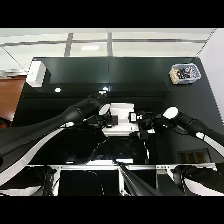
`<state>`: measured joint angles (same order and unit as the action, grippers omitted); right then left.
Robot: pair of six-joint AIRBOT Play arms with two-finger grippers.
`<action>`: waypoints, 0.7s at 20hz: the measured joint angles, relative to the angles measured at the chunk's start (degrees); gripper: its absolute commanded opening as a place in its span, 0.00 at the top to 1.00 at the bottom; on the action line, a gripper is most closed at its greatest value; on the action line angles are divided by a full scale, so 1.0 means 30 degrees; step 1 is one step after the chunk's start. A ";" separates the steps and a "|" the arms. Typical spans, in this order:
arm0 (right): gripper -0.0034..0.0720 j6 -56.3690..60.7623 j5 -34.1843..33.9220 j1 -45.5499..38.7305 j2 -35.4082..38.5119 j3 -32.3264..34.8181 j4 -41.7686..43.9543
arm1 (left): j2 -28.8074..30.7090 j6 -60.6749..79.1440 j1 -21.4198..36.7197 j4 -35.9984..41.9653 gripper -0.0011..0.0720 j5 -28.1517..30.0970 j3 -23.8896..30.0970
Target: Fold the box and place the chain.
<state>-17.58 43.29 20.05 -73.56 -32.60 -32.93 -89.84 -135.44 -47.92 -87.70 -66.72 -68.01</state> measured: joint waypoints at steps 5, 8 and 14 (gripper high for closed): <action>0.69 0.0000 0.0000 0.0000 0.0000 0.0000 0.0000 | -0.0066 -0.0350 -0.0182 -0.0408 0.53 -0.0146 -0.0022; 0.69 0.0000 0.0000 0.0000 0.0000 0.0000 0.0000 | -0.0124 -0.0255 -0.0189 -0.0466 0.53 -0.0313 -0.0029; 0.69 0.0000 0.0007 0.0000 0.0000 0.0000 0.0000 | -0.0240 0.0058 -0.0138 -0.0430 0.53 -0.0335 -0.0029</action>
<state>-17.58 43.31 20.05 -73.56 -32.60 -32.93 -90.56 -135.26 -48.34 -88.99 -67.72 -68.10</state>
